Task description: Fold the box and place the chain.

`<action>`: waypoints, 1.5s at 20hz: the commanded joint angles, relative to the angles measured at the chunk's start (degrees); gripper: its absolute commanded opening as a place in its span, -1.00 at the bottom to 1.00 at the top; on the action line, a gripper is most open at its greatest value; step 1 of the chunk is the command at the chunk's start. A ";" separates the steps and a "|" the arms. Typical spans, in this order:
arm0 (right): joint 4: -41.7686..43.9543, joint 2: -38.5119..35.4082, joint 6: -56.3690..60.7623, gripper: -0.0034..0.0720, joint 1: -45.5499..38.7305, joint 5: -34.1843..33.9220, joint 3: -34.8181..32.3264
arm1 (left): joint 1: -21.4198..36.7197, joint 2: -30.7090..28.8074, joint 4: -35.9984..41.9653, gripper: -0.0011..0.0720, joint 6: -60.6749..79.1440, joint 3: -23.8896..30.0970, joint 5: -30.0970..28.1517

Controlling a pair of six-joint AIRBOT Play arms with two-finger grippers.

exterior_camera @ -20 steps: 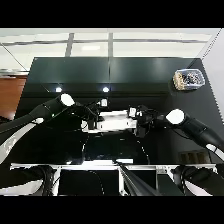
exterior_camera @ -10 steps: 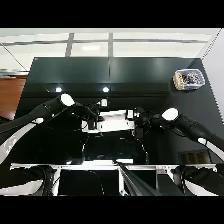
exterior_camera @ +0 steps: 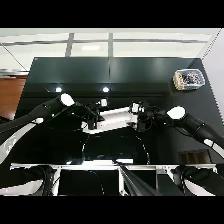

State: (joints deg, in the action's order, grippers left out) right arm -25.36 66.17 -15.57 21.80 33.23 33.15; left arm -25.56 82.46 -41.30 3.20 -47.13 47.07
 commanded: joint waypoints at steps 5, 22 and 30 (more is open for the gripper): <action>0.04 -0.33 0.02 0.98 -0.59 9.25 0.04 | -0.02 -0.48 -0.35 -0.90 2.05 -0.22 2.71; -2.62 5.20 -0.11 0.97 1.53 6.71 -1.51 | -0.02 -0.68 -0.66 -0.90 2.97 -0.20 2.89; -4.48 6.60 0.15 0.97 1.66 6.82 -1.44 | -0.02 -0.68 -0.66 -0.90 2.97 -0.20 2.86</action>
State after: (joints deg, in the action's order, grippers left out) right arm -29.45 72.49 -15.64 23.38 40.25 31.66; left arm -25.56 81.82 -41.95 6.17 -47.29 49.98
